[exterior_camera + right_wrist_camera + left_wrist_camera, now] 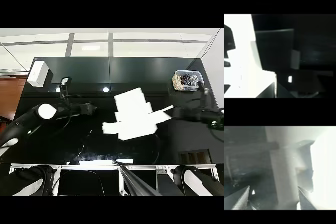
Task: Fold the box and place the chain.
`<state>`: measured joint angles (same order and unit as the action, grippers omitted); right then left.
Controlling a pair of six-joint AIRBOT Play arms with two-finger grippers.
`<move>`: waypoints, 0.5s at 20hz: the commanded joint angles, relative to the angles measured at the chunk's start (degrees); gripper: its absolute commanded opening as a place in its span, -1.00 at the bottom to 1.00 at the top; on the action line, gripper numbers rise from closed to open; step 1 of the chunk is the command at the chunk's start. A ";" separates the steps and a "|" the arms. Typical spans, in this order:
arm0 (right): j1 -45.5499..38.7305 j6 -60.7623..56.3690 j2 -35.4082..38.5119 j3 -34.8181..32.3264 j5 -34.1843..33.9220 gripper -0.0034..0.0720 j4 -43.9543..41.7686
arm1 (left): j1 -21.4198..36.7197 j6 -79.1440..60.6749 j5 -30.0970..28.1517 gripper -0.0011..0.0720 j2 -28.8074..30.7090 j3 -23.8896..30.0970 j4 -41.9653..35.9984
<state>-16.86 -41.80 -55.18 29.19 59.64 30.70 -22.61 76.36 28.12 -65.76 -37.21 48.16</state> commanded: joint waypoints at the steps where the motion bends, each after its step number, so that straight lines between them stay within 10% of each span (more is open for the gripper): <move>1: 11.72 -1.49 3.34 -5.20 -9.94 -0.86 -3.43 | 0.28 -4.35 4.37 0.95 -8.55 -5.99 -7.93; 6: 17.27 -1.46 3.34 -5.18 -12.98 -0.86 -3.67 | 5.35 -20.72 26.62 0.95 -21.07 -10.80 -29.75; 10: 17.25 -1.49 3.34 -5.18 -12.98 -0.86 -3.67 | 6.88 -25.03 31.21 0.95 -26.62 -10.82 -33.42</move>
